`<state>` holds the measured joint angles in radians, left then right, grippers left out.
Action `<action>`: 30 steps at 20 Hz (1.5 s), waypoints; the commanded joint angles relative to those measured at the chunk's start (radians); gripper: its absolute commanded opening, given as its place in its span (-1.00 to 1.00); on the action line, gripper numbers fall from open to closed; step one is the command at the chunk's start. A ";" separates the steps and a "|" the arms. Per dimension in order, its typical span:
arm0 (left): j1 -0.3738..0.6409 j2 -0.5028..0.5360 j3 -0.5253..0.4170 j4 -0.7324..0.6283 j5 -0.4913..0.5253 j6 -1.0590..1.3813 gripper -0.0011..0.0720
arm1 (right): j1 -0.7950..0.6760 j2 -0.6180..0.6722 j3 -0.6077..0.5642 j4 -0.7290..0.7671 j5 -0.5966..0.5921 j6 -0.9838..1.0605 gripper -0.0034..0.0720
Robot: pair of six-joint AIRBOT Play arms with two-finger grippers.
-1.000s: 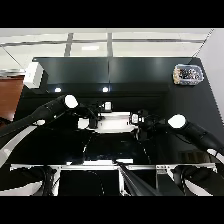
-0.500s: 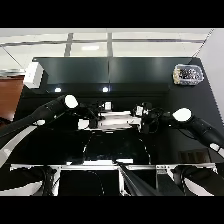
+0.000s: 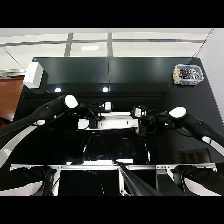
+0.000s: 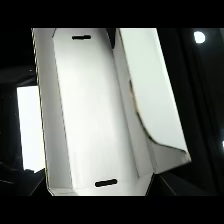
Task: Fold the box and place the chain.
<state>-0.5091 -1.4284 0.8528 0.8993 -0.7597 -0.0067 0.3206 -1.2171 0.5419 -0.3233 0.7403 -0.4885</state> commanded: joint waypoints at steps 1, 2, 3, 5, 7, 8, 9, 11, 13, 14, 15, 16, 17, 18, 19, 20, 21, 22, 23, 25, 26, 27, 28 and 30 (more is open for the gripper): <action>0.000 0.000 0.000 0.000 0.001 0.000 -0.90 | -0.001 -0.050 0.020 0.002 0.026 -0.023 0.96; 0.000 0.000 0.000 0.000 0.000 0.000 -0.90 | -0.001 -0.066 0.037 -0.034 0.027 0.001 0.96; 0.000 0.000 0.000 0.000 0.000 0.000 -0.90 | -0.001 -0.081 0.051 -0.085 0.024 0.039 0.96; 0.000 0.000 0.000 0.000 0.001 0.000 -0.90 | -0.001 -0.101 0.068 -0.138 0.019 0.102 0.96; 0.000 0.000 0.000 0.000 0.000 0.000 -0.90 | 0.000 -0.103 0.070 -0.134 0.011 0.122 0.96; 0.000 0.000 0.000 0.000 0.001 0.000 -0.90 | 0.000 -0.105 0.073 -0.139 0.011 0.129 0.96; 0.000 0.000 0.000 0.000 0.001 0.000 -0.90 | 0.006 -0.109 0.077 -0.147 0.005 0.143 0.96; 0.000 0.000 0.000 0.000 0.001 0.000 -0.90 | 0.030 -0.116 0.084 -0.190 -0.014 0.175 0.96; 0.000 0.000 0.000 0.000 0.001 0.000 -0.90 | 0.043 -0.117 0.084 -0.211 -0.027 0.187 0.96; 0.000 0.000 0.000 0.000 0.001 0.000 -0.90 | 0.043 -0.118 0.085 -0.210 -0.028 0.190 0.96; 0.000 0.000 0.000 0.000 0.001 0.000 -0.90 | 0.043 -0.120 0.087 -0.211 -0.031 0.197 0.96; 0.000 0.000 0.000 0.000 0.001 0.000 -0.90 | 0.043 -0.122 0.089 -0.212 -0.035 0.205 0.96; 0.000 0.000 0.000 0.000 0.001 0.000 -0.90 | 0.043 -0.122 0.089 -0.212 -0.042 0.212 0.96; 0.000 0.000 0.000 0.000 0.001 0.000 -0.90 | 0.043 -0.122 0.089 -0.212 -0.042 0.212 0.96; 0.000 0.000 0.000 0.000 0.001 0.000 -0.90 | 0.044 -0.122 0.090 -0.212 -0.042 0.212 0.96; 0.000 0.000 0.000 0.000 0.001 0.000 -0.90 | 0.047 -0.122 0.090 -0.212 -0.045 0.213 0.96; 0.000 0.000 0.000 0.000 0.000 0.000 -0.90 | 0.050 -0.122 0.091 -0.208 -0.044 0.215 0.96; 0.000 0.000 0.000 0.000 0.000 0.000 -0.90 | 0.057 -0.122 0.092 -0.173 -0.042 0.210 0.96; 0.000 0.000 0.000 0.000 0.001 0.000 -0.90 | 0.063 -0.122 0.094 -0.164 -0.039 0.200 0.95; 0.000 0.000 0.000 0.000 0.000 0.000 -0.90 | 0.064 -0.124 0.093 -0.188 -0.042 0.200 0.96; 0.000 0.000 0.000 0.000 0.000 0.000 -0.90 | 0.064 -0.124 0.093 -0.187 -0.043 0.201 0.95; 0.000 0.000 0.000 0.000 0.001 0.000 -0.90 | 0.064 -0.124 0.093 -0.184 -0.043 0.200 0.95; 0.000 0.000 0.000 0.000 0.001 0.000 -0.90 | 0.064 -0.124 0.093 -0.184 -0.045 0.201 0.96; 0.000 0.000 0.000 0.000 0.002 0.000 -0.90 | 0.064 -0.124 0.093 -0.184 -0.047 0.201 0.96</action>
